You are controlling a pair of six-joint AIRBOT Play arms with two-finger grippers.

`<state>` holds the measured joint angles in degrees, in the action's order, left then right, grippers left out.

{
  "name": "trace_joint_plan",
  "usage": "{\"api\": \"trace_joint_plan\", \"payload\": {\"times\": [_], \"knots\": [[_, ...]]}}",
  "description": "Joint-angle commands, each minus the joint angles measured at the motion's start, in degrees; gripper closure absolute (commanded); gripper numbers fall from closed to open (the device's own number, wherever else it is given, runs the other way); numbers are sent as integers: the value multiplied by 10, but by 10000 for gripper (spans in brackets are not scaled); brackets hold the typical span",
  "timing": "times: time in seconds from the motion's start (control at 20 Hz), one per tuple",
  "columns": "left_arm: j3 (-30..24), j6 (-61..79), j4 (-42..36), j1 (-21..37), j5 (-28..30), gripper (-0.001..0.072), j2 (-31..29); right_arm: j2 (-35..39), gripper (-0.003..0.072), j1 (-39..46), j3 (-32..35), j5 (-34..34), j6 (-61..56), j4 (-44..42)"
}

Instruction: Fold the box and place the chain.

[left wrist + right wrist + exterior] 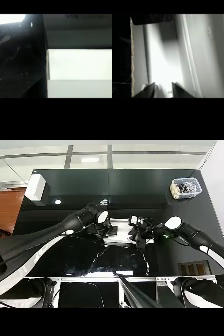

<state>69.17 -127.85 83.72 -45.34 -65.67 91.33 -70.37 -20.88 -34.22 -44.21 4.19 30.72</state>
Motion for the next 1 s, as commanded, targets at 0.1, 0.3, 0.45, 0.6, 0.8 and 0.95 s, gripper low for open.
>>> {"api": "trace_joint_plan", "payload": {"times": [0.1, 0.3, 0.45, 0.6, 0.8, 0.95], "knots": [[0, 1, -7, 0, -21, 686, 0, 2, 665, 8, 0, -22, -101, 19], [1, -17, 23, 2, -27, 686, 0, 46, 670, 89, -48, -120, -386, 120], [1, -33, 31, 4, -26, 686, 0, 75, 670, 216, -95, -208, -550, 160], [1, -33, 30, 4, -16, 686, 0, 73, 670, 344, -68, -217, -655, 171], [0, -33, 30, 4, -19, 686, 0, 44, 669, 382, 30, -212, -708, 117], [0, -33, 28, 4, -19, 686, 0, -2, 669, 327, 57, -177, -700, 59]]}}
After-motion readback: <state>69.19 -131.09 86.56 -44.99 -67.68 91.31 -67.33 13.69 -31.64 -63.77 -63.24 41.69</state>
